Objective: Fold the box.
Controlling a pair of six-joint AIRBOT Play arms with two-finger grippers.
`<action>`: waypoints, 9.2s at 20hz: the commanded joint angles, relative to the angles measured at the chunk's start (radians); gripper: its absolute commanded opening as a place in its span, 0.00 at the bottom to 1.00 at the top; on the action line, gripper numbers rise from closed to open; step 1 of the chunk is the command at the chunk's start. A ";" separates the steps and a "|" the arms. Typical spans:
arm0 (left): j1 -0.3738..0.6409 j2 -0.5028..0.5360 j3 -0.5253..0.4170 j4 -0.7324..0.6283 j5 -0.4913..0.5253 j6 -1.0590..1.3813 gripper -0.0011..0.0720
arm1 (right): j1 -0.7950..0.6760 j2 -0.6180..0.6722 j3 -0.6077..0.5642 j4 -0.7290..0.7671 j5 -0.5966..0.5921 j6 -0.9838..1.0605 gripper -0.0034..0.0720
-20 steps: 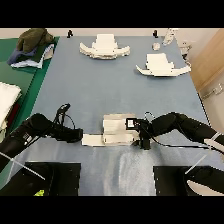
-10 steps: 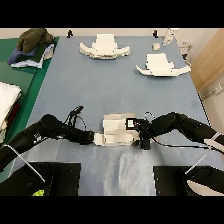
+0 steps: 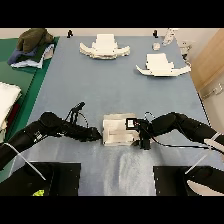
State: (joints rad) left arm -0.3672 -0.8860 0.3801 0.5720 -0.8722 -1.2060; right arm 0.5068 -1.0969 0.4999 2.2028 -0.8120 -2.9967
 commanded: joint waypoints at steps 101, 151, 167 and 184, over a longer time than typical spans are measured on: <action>-0.148 0.079 0.222 0.449 -0.211 0.694 0.97 | 0.000 -0.001 0.000 0.000 0.000 0.000 0.72; -0.236 -0.198 0.005 -0.100 0.263 1.442 0.71 | 0.000 0.000 0.000 0.000 0.000 0.000 0.72; -0.236 -0.198 0.005 -0.101 0.262 1.442 0.71 | 0.000 -0.001 0.000 0.001 -0.022 0.000 0.72; -0.236 -0.198 0.005 -0.101 0.263 1.445 0.71 | 0.000 0.151 0.004 -0.328 -0.164 0.480 1.00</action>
State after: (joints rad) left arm -0.6029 -1.0843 0.3847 0.4717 -0.6125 0.2371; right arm 0.5053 -1.0096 0.5026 2.0319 -0.8974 -2.7193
